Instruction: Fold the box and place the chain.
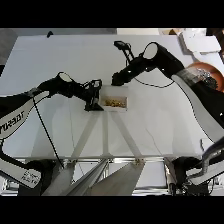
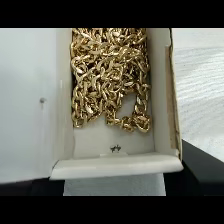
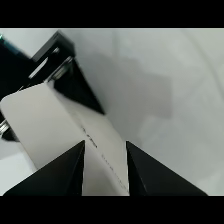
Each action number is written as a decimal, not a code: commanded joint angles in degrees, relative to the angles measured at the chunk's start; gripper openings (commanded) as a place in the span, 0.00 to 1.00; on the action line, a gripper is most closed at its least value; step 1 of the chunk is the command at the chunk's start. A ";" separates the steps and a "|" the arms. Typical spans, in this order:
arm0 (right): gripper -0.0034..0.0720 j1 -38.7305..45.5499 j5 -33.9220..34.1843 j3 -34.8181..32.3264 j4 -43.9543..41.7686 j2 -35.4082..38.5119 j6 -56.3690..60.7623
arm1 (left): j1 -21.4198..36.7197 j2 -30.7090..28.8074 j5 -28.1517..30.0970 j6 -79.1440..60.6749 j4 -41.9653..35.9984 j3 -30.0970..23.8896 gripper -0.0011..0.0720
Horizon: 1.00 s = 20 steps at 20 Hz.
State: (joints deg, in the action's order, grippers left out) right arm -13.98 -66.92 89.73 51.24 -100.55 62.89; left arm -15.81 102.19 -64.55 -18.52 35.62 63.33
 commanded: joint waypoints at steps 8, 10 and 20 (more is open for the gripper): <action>0.44 -7.76 5.29 -4.44 5.99 1.66 -14.58 | 0.00 0.00 0.00 -0.02 0.00 0.02 0.39; 0.44 -8.90 11.34 -9.42 8.22 5.01 -16.52 | 0.00 0.00 0.02 -0.02 0.00 0.02 0.39; 0.44 -13.29 27.74 -26.08 9.16 17.92 -31.06 | 0.00 0.00 0.02 -0.02 0.00 0.02 0.39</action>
